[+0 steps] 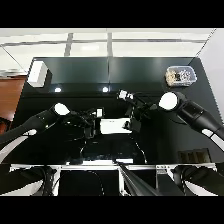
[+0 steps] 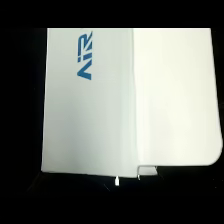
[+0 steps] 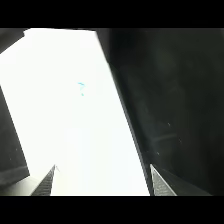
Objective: Fold the box and place the chain.
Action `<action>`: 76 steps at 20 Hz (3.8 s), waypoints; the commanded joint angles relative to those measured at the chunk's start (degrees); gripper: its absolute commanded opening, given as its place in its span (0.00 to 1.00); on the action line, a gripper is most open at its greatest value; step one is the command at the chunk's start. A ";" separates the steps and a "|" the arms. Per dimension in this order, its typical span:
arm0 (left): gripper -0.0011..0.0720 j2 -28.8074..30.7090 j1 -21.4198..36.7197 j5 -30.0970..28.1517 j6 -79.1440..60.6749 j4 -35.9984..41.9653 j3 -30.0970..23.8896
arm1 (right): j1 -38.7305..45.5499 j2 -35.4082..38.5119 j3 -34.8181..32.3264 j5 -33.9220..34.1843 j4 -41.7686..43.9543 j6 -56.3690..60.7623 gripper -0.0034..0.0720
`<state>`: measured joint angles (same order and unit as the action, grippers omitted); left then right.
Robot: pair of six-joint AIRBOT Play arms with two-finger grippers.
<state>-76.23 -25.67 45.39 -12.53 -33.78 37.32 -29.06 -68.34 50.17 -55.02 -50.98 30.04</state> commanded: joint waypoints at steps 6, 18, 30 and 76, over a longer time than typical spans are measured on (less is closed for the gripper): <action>0.56 -0.02 -0.04 -0.22 -0.07 -0.04 0.07 | -0.94 -0.68 -0.02 0.92 0.00 -6.12 0.99; 0.56 -0.02 -0.04 -0.22 -0.11 -0.26 0.07 | -0.94 -1.40 -0.02 0.17 -0.04 -4.57 0.44; 0.56 -0.02 -0.04 -0.24 -0.11 -0.28 0.07 | -0.94 -1.42 -0.02 -0.02 -0.04 -4.09 0.44; 0.56 -0.02 -0.04 -0.24 -0.11 -0.28 0.07 | -0.94 -1.66 -3.17 -3.91 0.31 -1.07 0.41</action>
<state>-76.23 -25.69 45.28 -12.71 -34.09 37.34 -29.98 -70.11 47.40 -57.91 -50.54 27.94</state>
